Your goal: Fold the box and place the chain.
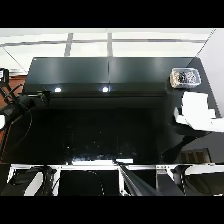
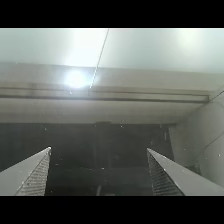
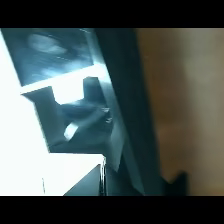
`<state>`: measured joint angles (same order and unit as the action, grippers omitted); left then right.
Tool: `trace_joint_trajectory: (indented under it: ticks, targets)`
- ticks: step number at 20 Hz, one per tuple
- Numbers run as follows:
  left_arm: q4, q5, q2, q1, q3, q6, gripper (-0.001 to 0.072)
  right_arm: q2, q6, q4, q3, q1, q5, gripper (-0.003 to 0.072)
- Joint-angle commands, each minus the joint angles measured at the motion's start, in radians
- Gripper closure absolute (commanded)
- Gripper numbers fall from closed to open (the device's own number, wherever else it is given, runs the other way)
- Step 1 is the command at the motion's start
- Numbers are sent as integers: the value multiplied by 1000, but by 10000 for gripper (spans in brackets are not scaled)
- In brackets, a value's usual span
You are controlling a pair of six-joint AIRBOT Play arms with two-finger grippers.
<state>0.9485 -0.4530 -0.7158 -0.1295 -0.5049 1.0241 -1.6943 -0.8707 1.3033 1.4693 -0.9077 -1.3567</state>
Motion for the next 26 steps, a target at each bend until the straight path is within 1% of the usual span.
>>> trace_joint_trajectory:
  ticks: [1,2,3,6,9,11,12,13,15,17,18,20,21,23,26]
  targets:
    - [1,0,-1,0,0,1,3,114,7,-128,-54,30,-37,667]
    - [0,-1,-1,0,0,1,3,178,-5,-135,-102,52,-25,668]
    - [0,-1,-1,0,0,1,3,244,-19,-177,-163,73,-6,667]
    - [0,-7,-1,0,0,1,3,436,-14,-365,-358,146,53,668]
    - [-24,-79,-3,9,0,1,4,637,-11,-481,-584,261,169,668]
    - [-68,-119,-24,50,0,0,4,769,-5,-594,-758,361,289,668]
    - [-87,-128,-47,84,-1,0,4,832,0,-663,-846,424,368,667]
    - [-106,-138,-76,119,-5,0,4,887,1,-729,-927,496,452,668]
    - [-160,-199,-179,192,-45,0,7,935,0,-816,-1038,643,584,667]
    - [-292,-322,-318,217,-110,-4,7,935,-2,-821,-1102,795,674,667]
    - [-406,-400,-401,216,-150,-35,7,935,-12,-820,-1122,854,712,667]
    - [-627,-537,-547,215,-229,-158,8,935,-13,-820,-1139,943,746,667]
    - [-678,-583,-609,223,-271,-188,8,935,-13,-820,-1140,970,755,667]
    - [-633,-606,-720,261,-367,-184,8,935,-13,-820,-1140,997,760,667]
    - [-589,-615,-834,334,-471,-165,8,935,-16,-821,-1140,997,759,667]
